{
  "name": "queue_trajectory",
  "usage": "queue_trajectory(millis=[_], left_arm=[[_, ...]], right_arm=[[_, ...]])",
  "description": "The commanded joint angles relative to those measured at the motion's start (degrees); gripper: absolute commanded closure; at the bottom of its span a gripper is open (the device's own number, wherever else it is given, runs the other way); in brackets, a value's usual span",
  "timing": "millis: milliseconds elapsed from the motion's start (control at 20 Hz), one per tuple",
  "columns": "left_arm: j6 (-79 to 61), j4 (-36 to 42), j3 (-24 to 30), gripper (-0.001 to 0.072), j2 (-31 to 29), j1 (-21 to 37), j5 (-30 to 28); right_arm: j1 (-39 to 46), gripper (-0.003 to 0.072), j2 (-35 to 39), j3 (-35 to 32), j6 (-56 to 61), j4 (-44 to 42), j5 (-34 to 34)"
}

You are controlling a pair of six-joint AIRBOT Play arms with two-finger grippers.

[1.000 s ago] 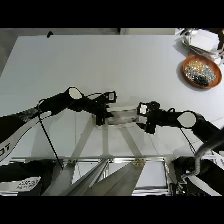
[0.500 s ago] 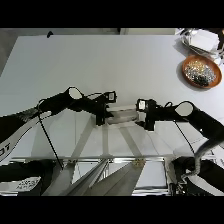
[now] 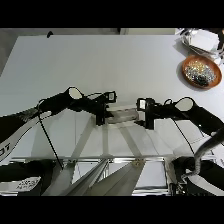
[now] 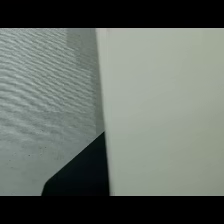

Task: Fold the box and place the chain.

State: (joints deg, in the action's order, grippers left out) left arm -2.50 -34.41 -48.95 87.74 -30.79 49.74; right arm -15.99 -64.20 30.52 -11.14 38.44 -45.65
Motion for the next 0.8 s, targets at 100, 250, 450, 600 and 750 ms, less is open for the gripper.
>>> queue_trajectory(millis=[100,250,450,600,750], left_arm=[[0.0,0.1,0.0,0.0696,0.0,0.0,0.0],[0.0,0.1,0.0,0.0696,0.0,0.0,0.0],[0.0,0.1,0.0,0.0696,0.0,0.0,0.0],[0.0,0.1,0.0,0.0696,0.0,0.0,0.0],[0.0,0.1,0.0,0.0696,0.0,0.0,0.0]], right_arm=[[0.0,0.0034,-4.2,0.1,-2.1,-1.3,-6.2],[0.0,0.0072,-4.6,0.1,-2.5,-1.1,-6.6],[0.0,0.0080,-5.3,0.1,-2.9,-1.1,-6.6],[-0.2,0.0080,-6.8,0.1,-3.7,-1.2,-6.6],[-0.6,0.0081,-8.1,0.1,-4.4,-1.1,-6.0]])
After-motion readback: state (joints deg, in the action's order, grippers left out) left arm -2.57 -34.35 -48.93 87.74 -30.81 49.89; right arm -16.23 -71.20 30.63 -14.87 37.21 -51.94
